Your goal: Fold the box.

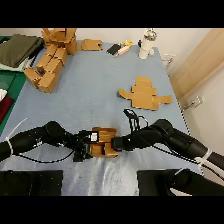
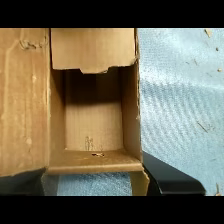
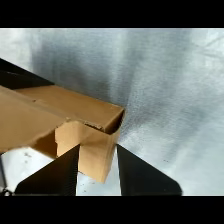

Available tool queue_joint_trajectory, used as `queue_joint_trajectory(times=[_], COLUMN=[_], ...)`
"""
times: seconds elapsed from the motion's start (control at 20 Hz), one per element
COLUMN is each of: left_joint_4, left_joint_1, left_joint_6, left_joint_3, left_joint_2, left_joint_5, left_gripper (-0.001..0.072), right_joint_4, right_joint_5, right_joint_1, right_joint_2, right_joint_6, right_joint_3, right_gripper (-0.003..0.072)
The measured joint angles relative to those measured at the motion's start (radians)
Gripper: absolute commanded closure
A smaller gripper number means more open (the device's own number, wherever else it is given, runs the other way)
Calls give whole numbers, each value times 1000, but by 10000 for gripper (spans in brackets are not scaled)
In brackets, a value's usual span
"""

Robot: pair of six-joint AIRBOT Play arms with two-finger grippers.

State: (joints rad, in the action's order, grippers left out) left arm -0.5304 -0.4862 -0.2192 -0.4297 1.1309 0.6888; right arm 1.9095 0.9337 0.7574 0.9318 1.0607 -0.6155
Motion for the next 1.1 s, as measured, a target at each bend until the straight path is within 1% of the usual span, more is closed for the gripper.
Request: queue_joint_trajectory(times=[0.1, 0.25, 0.4, 0.55, 0.6, 0.65, 0.75, 0.85, 0.95, 1.1], left_joint_4=[0, 0, 0, 0, 0, 0, 0, 0, 0, 0], left_joint_1=[0, 0, 0, 0, 0, 0, 0, 0, 0, 0], left_joint_6=[0, 0, 0, 0, 0, 0, 0, 0, 0, 0], left_joint_3=[0, 0, 0, 0, 0, 0, 0, 0, 0, 0], left_joint_2=[0, 0, 0, 0, 0, 0, 0, 0, 0, 0], left_joint_5=[0, 0, 0, 0, 0, 0, 0, 0, 0, 0], left_gripper=[207, 207, 207, 207, 206, 207, 207, 207, 206, 207], right_joint_4=[-95, -200, -251, -276, -277, -281, -283, -282, -275, -265], right_joint_5=[62, 156, 234, 281, 291, 298, 307, 309, 304, 296], right_joint_1=[54, 126, 163, 177, 179, 182, 184, 185, 185, 190], right_joint_2=[64, 177, 283, 355, 371, 385, 408, 423, 433, 439], right_joint_6=[-100, -235, -328, -396, -411, -425, -441, -449, -454, -459], right_joint_3=[-77, -184, -263, -303, -309, -314, -320, -323, -325, -326], right_gripper=[340, 340, 340, 355, 404, 425, 555, 628, 674, 682])
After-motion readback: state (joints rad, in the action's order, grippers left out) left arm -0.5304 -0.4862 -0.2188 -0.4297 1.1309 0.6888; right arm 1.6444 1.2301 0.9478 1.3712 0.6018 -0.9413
